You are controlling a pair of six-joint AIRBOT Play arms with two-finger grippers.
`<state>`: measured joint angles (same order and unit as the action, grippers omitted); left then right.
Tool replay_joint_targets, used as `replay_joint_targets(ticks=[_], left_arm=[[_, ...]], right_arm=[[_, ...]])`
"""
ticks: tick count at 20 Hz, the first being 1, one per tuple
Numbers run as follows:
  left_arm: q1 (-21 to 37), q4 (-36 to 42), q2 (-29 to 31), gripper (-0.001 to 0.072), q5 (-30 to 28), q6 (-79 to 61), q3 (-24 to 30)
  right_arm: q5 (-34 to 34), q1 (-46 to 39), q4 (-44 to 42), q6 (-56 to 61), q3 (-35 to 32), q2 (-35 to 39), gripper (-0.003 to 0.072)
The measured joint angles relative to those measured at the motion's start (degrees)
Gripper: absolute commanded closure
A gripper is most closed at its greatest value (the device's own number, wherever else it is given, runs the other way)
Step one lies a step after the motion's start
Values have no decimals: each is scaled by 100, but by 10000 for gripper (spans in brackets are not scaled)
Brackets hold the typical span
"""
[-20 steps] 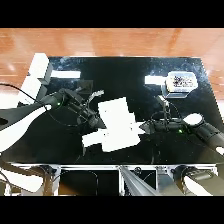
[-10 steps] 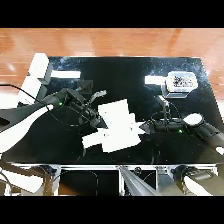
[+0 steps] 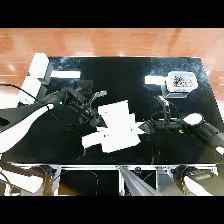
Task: Fold the box and place the chain.
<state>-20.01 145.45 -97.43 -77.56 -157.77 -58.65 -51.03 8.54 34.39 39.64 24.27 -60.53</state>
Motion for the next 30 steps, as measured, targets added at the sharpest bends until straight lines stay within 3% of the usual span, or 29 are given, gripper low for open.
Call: replay_joint_targets(ticks=[5, 10, 14, 19, 23, 30], left_arm=[[-20, -758, 17, 691, -103, 0, -520], [-264, -1650, 442, 692, 168, 0, -745], [-605, -1753, 1191, 692, 857, -125, -245], [-975, -1532, 2059, 689, 2026, -752, 903], [-1097, -1639, 2243, 687, 2903, -1180, 1462], [-1137, -1915, 2247, 686, 3668, -1368, 1663]], right_arm=[[-505, -494, 614, 160, 732, 13, -18], [-1427, -898, 2142, 621, 1982, 24, -19], [-1696, -977, 2865, 758, 2581, 24, -18], [-1631, -999, 3121, 796, 2798, 24, -19], [-1401, -894, 3180, 262, 2837, 24, -19], [-173, -754, 3285, -155, 2846, 24, -19]])
